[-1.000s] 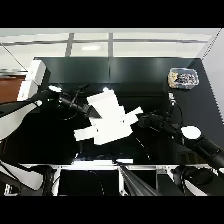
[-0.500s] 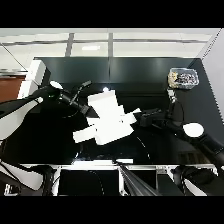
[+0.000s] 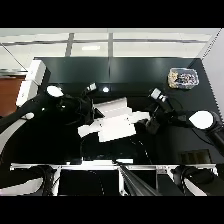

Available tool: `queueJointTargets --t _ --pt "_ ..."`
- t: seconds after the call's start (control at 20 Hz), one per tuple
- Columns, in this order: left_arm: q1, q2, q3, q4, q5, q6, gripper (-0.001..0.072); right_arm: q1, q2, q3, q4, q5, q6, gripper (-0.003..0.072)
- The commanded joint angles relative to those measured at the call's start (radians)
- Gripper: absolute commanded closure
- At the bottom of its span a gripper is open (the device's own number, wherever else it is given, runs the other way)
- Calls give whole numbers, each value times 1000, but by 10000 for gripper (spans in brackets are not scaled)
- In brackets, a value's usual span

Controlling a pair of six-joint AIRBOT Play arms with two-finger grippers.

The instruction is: Fold the box and place the chain.

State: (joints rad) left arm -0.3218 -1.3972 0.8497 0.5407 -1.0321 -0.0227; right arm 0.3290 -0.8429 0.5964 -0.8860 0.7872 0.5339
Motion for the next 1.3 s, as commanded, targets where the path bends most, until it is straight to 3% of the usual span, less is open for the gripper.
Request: queueJointTargets --t 0.0,0.25,0.55,1.1,1.25 --pt "-38 56 -47 3 113 225 679 75 -16 8 -40 40 -167 -15" --pt "-48 8 -47 143 122 235 679 100 -84 -3 -58 65 -241 -15" --pt "-50 -31 -47 148 114 235 679 126 -143 -9 -49 73 -240 -15" --pt "-50 -31 -47 151 112 234 679 296 -272 -48 55 -60 -241 -15" --pt "-50 -31 -47 151 112 234 680 340 -286 -48 140 -181 -240 -15"
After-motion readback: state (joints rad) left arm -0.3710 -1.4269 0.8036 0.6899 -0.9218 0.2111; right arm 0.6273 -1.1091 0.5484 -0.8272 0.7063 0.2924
